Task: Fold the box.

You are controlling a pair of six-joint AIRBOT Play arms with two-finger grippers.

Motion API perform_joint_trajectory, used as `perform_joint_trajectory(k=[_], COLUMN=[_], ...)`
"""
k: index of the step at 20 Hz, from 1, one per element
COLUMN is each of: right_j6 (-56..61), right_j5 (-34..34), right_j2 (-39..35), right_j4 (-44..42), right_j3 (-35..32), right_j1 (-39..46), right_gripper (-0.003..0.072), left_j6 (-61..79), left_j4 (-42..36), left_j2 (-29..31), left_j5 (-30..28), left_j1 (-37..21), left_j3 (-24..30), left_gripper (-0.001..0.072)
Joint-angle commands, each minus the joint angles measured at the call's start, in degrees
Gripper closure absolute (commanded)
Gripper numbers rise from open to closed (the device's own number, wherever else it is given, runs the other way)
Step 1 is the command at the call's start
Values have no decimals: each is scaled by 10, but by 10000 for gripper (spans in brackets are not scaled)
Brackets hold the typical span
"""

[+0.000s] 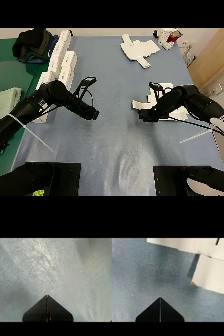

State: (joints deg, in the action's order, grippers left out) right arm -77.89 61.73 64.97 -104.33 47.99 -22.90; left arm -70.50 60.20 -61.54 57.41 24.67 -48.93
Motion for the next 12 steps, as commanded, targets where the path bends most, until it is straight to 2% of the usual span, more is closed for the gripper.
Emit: perform_joint_trajectory(k=[1,3,5,8,12], right_j6=[1,1,14,36,-17], right_j5=[-2,-2,2,35,80], right_j2=[0,0,0,0,14], right_j4=[0,-1,3,57,89], right_j3=[0,0,1,29,106], right_j1=[0,0,2,56,238], right_gripper=[682,681,500,500,500], left_j6=[0,0,0,0,0], left_j4=[0,0,0,0,0], left_j2=[0,0,0,0,0], left_j5=[0,0,0,0,0], left_j1=[0,0,0,0,0], left_j3=[0,0,0,0,0], left_gripper=[696,695,696,695,696])
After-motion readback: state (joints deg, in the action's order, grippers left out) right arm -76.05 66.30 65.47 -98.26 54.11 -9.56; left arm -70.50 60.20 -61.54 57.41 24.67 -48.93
